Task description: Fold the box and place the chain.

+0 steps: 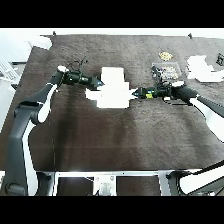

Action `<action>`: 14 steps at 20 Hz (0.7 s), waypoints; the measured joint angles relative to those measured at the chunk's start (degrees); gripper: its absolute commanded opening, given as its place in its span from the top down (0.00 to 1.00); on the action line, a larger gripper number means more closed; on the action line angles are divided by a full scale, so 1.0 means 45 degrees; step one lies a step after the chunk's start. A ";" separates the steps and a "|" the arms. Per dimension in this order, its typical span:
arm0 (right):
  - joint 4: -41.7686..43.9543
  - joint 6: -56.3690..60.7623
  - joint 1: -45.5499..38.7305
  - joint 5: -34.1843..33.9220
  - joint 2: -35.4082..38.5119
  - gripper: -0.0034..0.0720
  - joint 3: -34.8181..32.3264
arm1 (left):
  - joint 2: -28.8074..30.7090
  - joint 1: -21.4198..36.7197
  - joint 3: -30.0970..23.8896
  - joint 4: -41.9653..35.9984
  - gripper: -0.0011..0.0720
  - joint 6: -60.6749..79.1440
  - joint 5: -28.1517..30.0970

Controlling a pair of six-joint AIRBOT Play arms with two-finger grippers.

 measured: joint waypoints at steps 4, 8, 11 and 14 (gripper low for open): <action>0.0000 0.0000 0.0000 0.0000 0.0000 0.94 0.0000 | -0.0063 0.0000 0.0000 -0.0257 0.50 0.0180 -0.0029; 0.0000 0.0000 0.0000 0.0000 0.0000 0.94 0.0000 | -0.0087 0.0010 0.0000 -0.0340 0.51 0.0287 -0.0131; 0.0000 0.0000 0.0000 0.0005 0.0000 0.94 0.0000 | -0.0151 0.0010 0.0000 -0.0374 0.51 0.0379 -0.0393; 0.0000 0.0000 0.0000 0.0005 0.0000 0.94 0.0000 | -0.0238 0.0010 0.0000 -0.0427 0.59 0.0476 -0.0539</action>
